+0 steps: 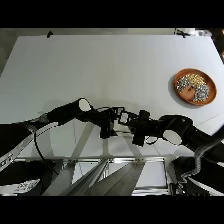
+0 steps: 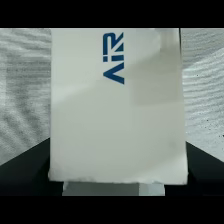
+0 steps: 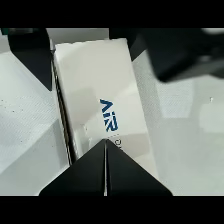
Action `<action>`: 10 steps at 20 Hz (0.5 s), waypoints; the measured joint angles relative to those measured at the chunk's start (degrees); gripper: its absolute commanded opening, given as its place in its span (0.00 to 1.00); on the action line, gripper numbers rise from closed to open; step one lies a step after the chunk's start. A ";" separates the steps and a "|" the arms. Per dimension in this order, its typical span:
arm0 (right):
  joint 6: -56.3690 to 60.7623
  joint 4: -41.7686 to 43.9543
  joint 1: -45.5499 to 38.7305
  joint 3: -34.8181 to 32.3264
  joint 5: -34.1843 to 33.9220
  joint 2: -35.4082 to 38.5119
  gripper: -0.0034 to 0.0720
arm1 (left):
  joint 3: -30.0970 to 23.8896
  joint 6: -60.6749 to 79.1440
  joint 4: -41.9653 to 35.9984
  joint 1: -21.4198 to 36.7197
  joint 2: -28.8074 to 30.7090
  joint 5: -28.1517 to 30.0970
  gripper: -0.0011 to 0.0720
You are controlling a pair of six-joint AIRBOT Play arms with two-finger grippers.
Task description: Fold the box and place the chain.
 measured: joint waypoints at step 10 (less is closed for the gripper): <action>0.59 0.44 1.88 -3.26 -3.10 0.11 0.06 | -0.02 -0.22 -0.22 0.02 0.00 0.11 0.30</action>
